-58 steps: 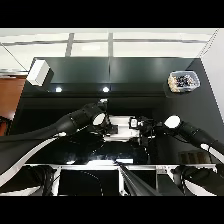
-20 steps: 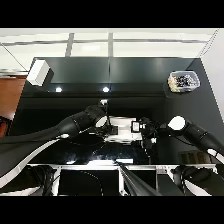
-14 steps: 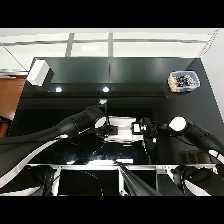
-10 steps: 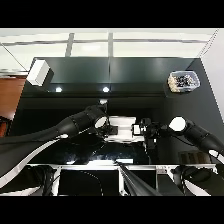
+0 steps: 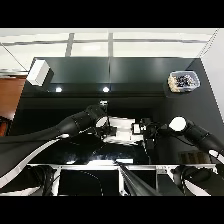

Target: Fold the box and place the chain.

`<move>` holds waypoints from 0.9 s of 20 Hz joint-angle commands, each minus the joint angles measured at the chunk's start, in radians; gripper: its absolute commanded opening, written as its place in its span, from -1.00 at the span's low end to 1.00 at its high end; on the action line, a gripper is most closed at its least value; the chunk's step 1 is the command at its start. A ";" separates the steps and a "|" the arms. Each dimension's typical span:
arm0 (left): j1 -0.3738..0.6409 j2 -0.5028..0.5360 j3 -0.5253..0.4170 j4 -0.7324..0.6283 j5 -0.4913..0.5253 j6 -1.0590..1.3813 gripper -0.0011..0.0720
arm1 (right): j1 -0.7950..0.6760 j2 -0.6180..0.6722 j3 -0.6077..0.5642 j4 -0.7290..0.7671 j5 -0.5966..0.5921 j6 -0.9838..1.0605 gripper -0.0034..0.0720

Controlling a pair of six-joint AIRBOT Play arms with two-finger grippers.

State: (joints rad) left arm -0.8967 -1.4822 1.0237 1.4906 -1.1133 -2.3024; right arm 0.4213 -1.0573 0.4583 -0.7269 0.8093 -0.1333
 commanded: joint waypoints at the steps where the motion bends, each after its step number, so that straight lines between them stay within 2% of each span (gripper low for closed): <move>1: 0.001 0.001 0.007 0.016 -0.003 -0.006 -0.90 | 0.005 0.000 0.000 0.019 0.003 0.023 0.77; 8: 0.001 0.000 0.007 0.037 -0.002 -0.026 -0.90 | 0.027 -0.006 0.000 0.020 -0.008 0.077 0.74; 10: 0.000 0.000 0.007 0.036 0.003 -0.026 -0.90 | 0.055 -0.008 0.000 0.020 -0.031 0.120 -0.17; 11: 0.000 0.000 0.007 0.035 0.005 -0.026 -0.90 | 0.070 -0.011 0.000 0.020 -0.053 0.138 -0.49; 13: 0.000 0.000 0.007 0.035 0.006 -0.026 -0.90 | 0.089 -0.018 0.000 0.020 -0.096 0.180 -0.49; 16: 0.000 0.000 0.007 0.034 0.006 -0.026 -0.90 | 0.095 -0.027 0.000 0.029 -0.100 0.187 -0.49; 18: 0.000 0.000 0.007 0.034 0.008 -0.025 -0.89 | 0.095 -0.029 0.000 0.089 -0.115 0.187 -0.49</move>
State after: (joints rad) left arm -0.8967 -1.4818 1.0298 1.5265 -1.1110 -2.3287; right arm 0.5091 -1.0813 0.4583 -0.6903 0.7212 0.0353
